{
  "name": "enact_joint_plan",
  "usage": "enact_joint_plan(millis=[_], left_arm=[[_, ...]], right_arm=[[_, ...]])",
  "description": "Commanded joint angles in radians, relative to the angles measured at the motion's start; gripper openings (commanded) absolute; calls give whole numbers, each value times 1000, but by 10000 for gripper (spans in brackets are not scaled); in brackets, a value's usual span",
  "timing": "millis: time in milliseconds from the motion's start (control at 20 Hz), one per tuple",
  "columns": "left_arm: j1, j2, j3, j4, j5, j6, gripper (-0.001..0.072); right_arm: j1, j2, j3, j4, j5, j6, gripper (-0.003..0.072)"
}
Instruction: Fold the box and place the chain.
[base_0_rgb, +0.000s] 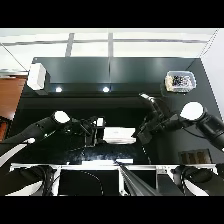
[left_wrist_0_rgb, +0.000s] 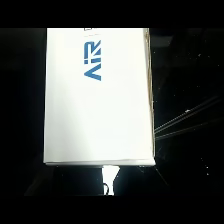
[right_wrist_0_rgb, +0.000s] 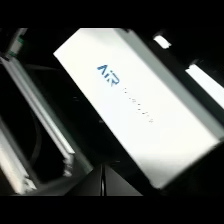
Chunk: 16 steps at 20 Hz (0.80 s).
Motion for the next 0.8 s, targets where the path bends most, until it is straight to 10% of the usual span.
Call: enact_joint_plan(millis=[0,750], left_arm=[[0,-1,1,0,0,0,293],[0,-1,1,0,1,0,292]], right_arm=[[-5,-8,-121,349,-131,36,16],[51,-248,-139,369,-233,-17,17]])
